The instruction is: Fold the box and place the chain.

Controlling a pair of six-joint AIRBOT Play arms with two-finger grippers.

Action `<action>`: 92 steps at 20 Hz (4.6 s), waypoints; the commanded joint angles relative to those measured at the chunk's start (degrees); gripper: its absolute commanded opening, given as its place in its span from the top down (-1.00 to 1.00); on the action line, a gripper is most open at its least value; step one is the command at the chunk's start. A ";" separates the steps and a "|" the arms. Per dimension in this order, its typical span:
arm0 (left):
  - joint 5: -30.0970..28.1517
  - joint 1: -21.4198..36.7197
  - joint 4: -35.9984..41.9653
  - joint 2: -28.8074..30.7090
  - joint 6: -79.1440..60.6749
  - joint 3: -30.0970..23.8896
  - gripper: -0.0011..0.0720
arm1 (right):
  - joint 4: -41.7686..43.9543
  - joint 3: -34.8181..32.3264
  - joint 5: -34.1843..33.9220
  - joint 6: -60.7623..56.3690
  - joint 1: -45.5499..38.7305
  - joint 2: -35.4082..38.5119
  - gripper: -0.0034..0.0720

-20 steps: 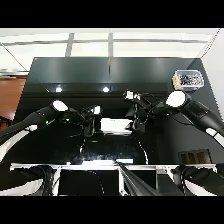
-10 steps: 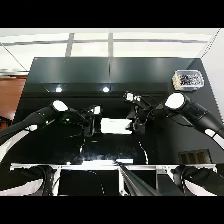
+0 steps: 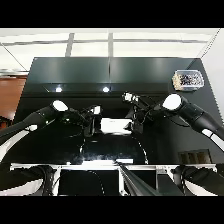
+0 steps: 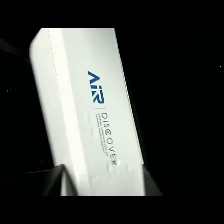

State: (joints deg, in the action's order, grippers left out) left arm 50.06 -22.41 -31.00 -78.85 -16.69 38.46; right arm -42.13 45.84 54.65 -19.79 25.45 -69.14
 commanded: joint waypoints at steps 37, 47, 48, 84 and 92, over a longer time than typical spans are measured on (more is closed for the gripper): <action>0.09 -0.02 0.00 -0.04 -0.02 0.00 -0.36 | -0.13 -0.61 0.57 -4.09 0.90 -2.40 -0.15; 0.09 -0.02 -0.02 -0.04 -0.02 0.00 -0.36 | -0.11 -0.24 1.84 -4.61 0.42 -1.14 -0.14; 0.09 -0.02 0.00 -0.04 -0.02 0.00 -0.36 | -0.11 0.24 3.28 -5.62 -0.22 0.09 -0.14; 8.07 0.02 -12.59 6.71 14.29 3.17 -0.98 | -1.25 1.16 23.58 -32.33 -28.61 15.19 0.89; 2.75 -8.59 -10.49 7.02 29.49 11.58 -0.97 | 7.63 -6.40 24.46 -27.54 -47.87 17.00 0.89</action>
State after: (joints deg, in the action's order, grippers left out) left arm 55.42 -27.11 -41.39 -70.59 5.45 46.54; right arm -37.74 41.45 78.22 -49.01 -18.39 -52.73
